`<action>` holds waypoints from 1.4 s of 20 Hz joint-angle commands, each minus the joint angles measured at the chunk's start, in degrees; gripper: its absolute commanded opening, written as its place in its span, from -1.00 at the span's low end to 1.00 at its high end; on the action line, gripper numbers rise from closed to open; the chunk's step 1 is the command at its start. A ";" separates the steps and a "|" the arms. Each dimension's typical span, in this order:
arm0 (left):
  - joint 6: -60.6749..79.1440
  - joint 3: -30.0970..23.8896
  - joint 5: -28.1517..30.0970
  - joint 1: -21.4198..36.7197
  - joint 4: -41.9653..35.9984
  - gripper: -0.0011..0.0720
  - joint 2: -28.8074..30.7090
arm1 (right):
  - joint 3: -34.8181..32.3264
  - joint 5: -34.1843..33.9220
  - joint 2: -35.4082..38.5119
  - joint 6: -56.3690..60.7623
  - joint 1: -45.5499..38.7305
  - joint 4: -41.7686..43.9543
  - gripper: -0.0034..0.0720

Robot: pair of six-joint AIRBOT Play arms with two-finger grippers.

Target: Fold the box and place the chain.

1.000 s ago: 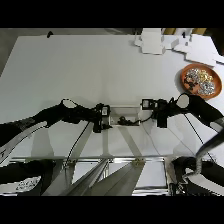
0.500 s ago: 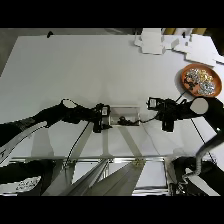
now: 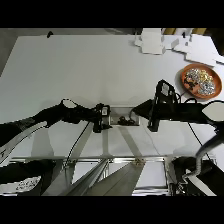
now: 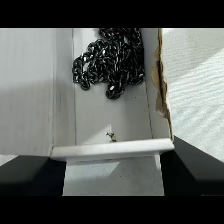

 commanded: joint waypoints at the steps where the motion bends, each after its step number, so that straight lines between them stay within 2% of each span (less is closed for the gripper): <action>1: 0.02 0.04 0.00 -0.02 0.00 -0.56 0.02 | 0.07 -9.62 -2.54 -1.49 8.04 1.03 -0.85; 5: 0.02 0.04 0.02 -0.02 0.00 -0.56 0.02 | 0.07 -11.39 -8.87 2.25 10.27 -5.44 -0.84; 6: 0.02 0.04 0.02 -0.02 0.00 -0.56 0.02 | 0.07 -11.39 -9.86 3.78 10.27 -7.74 -0.64; 7: 0.02 0.04 0.02 -0.02 0.00 -0.56 0.02 | 0.07 -11.37 -10.01 4.26 10.25 -9.90 -0.32; 8: 0.02 0.04 0.00 -0.02 0.00 -0.56 0.02 | 0.13 -11.39 -9.42 4.22 9.92 -11.34 -0.15; 9: 0.02 0.04 0.02 -0.02 0.00 -0.56 0.02 | 0.15 -11.37 -8.26 4.11 8.90 -12.02 -0.11; 11: 0.02 0.04 0.02 -0.02 0.00 -0.56 0.02 | 0.15 -9.90 -4.74 4.02 5.22 -13.62 -0.11; 14: 0.02 0.04 0.00 -0.02 0.00 -0.56 0.02 | 0.15 -2.91 0.35 1.33 -1.57 -20.74 -0.13; 16: 0.02 0.04 0.00 -0.02 0.00 -0.56 0.02 | 0.02 0.85 0.28 0.55 -6.10 -25.11 -0.19; 20: 0.02 0.04 0.02 -0.02 0.00 -0.56 0.02 | -0.42 1.79 -7.04 -3.98 -9.60 -27.63 -0.17; 22: 0.02 0.04 0.00 -0.02 0.00 -0.56 0.02 | -0.42 1.84 -12.22 -7.76 -9.60 -25.44 -0.11; 28: 0.02 0.04 0.02 -0.02 0.00 -0.56 0.02 | -0.42 -0.39 -24.37 -21.57 -6.84 -21.70 -0.10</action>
